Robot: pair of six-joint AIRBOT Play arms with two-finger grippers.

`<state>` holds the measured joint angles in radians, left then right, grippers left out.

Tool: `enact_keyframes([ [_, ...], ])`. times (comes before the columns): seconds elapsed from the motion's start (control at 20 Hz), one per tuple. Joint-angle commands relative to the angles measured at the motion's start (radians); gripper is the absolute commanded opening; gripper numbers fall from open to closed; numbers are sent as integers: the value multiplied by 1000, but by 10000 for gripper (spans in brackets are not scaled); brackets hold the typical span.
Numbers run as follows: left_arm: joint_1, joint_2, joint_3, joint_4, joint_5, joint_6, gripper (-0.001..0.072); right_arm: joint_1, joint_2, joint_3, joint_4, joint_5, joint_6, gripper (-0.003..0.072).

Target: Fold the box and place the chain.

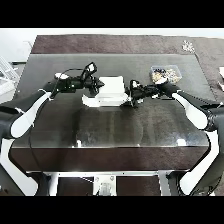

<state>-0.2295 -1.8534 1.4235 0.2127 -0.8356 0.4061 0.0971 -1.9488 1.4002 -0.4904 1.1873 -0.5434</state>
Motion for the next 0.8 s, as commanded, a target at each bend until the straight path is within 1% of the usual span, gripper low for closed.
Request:
enact_keyframes([
  [0.0, 32, 63, 14, -2, -96, 12, 20, 0, 0, 0, 0, 0, 1, 591],
  [0.05, 47, 85, 14, 5, -138, 12, 22, 0, 0, 0, 0, 0, 1, 591],
  [0.1, 62, 103, 13, 30, -191, 13, 94, 0, 0, 0, 0, 0, 1, 591],
  [0.15, 75, 121, 14, 68, -234, 9, 465, 0, 0, 0, 1, 0, 1, 591],
  [0.2, 84, 138, 14, 115, -249, -28, 659, 0, 0, 0, 1, 0, 1, 591],
  [0.3, 92, 165, 14, 256, -256, -127, 661, 0, 0, 0, 0, 0, 1, 591],
  [0.4, 92, 171, 14, 443, -274, -209, 662, 0, 0, 0, 1, 0, 1, 591],
  [0.45, 92, 171, 12, 514, -292, -255, 661, 0, 0, 0, 1, 0, 1, 591],
  [0.5, 92, 171, 8, 554, -302, -284, 661, 0, 0, 0, 1, 0, 1, 591],
  [0.6, 88, 171, 3, 560, -302, -301, 660, 0, 0, 0, 1, 0, 1, 591],
  [0.65, 81, 169, 3, 557, -288, -301, 632, 0, 0, 0, 1, 0, 1, 591],
  [0.7, 71, 163, 3, 551, -269, -301, 568, 0, 0, 0, 1, 0, 1, 591],
  [0.75, 61, 152, 3, 551, -251, -301, 569, 0, 0, 0, 1, 0, 1, 591],
])
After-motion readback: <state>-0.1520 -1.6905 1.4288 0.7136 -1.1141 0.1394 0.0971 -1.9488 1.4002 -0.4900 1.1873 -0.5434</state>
